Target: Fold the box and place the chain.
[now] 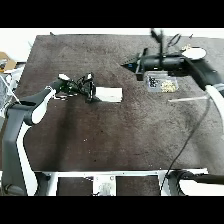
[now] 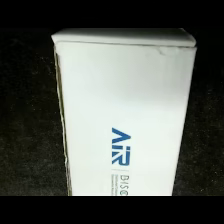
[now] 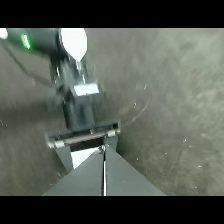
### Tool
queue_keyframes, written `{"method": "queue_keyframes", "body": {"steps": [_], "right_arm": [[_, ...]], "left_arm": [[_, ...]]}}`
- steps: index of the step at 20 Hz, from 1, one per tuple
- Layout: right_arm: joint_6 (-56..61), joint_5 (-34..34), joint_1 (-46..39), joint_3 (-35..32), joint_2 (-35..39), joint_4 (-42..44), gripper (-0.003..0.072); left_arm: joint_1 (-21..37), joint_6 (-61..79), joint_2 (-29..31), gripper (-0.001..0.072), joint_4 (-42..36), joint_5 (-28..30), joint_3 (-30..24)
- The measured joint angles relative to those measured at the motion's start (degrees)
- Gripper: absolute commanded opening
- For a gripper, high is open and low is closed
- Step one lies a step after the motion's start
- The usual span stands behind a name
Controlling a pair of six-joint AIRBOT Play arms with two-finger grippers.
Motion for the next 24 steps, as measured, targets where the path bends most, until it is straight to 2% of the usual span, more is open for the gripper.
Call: {"method": "queue_keyframes", "body": {"steps": [3,7,11,14,17,19,22,24], "right_arm": [[1.7,-9.8,-1.8,-12.9,12.3,0.2,0.0],[2.5,-25.1,-4.9,-34.7,29.7,0.1,0.0001],[2.8,-35.5,-7.1,-53.7,43.4,0.9,0.0],[2.9,-40.5,-7.7,-62.0,49.5,1.8,0.0001],[2.9,-43.1,-7.9,-65.7,52.1,2.1,0.0001],[2.9,-44.0,-8.0,-66.8,52.9,2.2,0.0001],[2.9,-44.8,-8.0,-67.5,53.4,2.3,0.0001],[2.9,-45.0,-8.0,-67.7,53.5,2.3,0.0001]], "left_arm": [[0.0,0.0,0.0,0.0392,0.0,0.0,0.0],[0.0,0.0,0.0,0.0392,0.0,0.0,0.0],[0.0,0.0,0.0,0.0391,-0.5,0.0,0.1],[0.0,0.1,0.0,0.0392,-1.1,0.0,0.1],[0.0,0.0,-0.1,0.039,-1.7,0.0,0.1],[0.0,0.0,-0.1,0.001,-2.0,0.0,0.1],[0.1,-2.2,0.5,0.0009,-2.8,1.2,0.1],[0.4,-5.5,2.9,0.0008,-4.4,3.4,0.2]]}}
